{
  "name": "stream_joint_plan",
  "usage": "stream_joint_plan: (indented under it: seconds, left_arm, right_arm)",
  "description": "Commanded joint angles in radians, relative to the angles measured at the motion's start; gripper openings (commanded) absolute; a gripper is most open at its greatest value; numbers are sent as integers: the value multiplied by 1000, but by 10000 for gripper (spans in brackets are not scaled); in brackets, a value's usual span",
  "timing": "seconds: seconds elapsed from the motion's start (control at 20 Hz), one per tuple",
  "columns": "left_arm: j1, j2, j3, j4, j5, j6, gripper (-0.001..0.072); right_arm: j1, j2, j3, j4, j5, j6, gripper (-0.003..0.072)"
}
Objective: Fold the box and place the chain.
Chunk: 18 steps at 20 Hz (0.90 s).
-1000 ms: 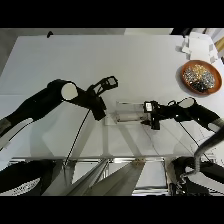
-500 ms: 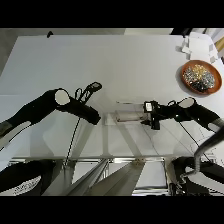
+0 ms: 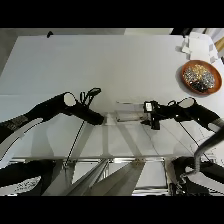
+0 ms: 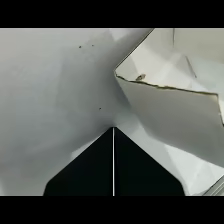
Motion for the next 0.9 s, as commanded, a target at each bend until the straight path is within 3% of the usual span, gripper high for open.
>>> stream_joint_plan:
  seconds: [0.0, 0.25, 0.6, 0.85]
  left_arm:
    - [-23, -12, -1, -70, -2, 12, 1]
    - [-56, -11, -1, -220, 5, 100, 0]
    - [-63, -10, 0, -224, 35, 99, 0]
    - [-82, 5, 3, -222, 111, 98, 1]
  right_arm:
    - [0, 0, 0, 0, 0, 0, 406]
    - [0, 0, 0, 0, 0, 0, 406]
    - [0, 0, 0, 0, 0, 0, 406]
    - [0, 0, 0, 0, 0, 0, 406]
